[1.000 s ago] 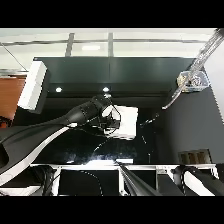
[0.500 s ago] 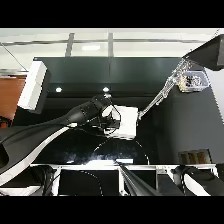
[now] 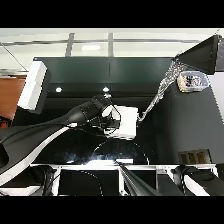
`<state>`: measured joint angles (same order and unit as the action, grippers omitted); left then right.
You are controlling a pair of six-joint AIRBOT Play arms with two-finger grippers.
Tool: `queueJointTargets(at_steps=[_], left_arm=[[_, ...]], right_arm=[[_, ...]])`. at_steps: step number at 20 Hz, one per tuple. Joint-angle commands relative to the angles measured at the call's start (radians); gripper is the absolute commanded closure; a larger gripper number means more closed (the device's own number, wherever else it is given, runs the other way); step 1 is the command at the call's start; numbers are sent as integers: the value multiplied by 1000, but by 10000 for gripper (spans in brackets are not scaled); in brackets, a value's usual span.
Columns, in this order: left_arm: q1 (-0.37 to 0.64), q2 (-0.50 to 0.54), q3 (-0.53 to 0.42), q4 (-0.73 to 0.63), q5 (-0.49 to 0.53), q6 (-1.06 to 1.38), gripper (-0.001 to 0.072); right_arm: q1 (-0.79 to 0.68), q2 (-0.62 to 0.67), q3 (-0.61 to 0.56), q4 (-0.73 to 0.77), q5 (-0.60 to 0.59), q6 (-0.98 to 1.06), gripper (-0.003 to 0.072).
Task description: Fold the box and place the chain.
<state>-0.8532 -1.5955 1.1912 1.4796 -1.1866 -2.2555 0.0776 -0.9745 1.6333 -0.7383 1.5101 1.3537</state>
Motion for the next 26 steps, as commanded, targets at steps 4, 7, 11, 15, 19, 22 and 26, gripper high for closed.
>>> queueJointTargets(at_steps=[4,7,11,15,19,22,26], left_arm=[[1,0,0,0,0,0,684],[1,0,0,0,0,0,684],[1,0,0,0,0,0,684],[1,0,0,0,0,0,684],[1,0,0,0,0,0,684],[1,0,0,0,0,0,684],[1,0,0,0,0,0,684]], right_arm=[[38,1,-3,49,25,-19,683],[72,0,-29,49,31,-27,682],[75,0,-103,55,35,-32,682],[75,0,-187,150,8,-68,682],[75,-1,-211,161,-9,-76,682],[92,-1,-227,161,-4,-78,682],[173,-1,-376,163,-84,-78,683]])
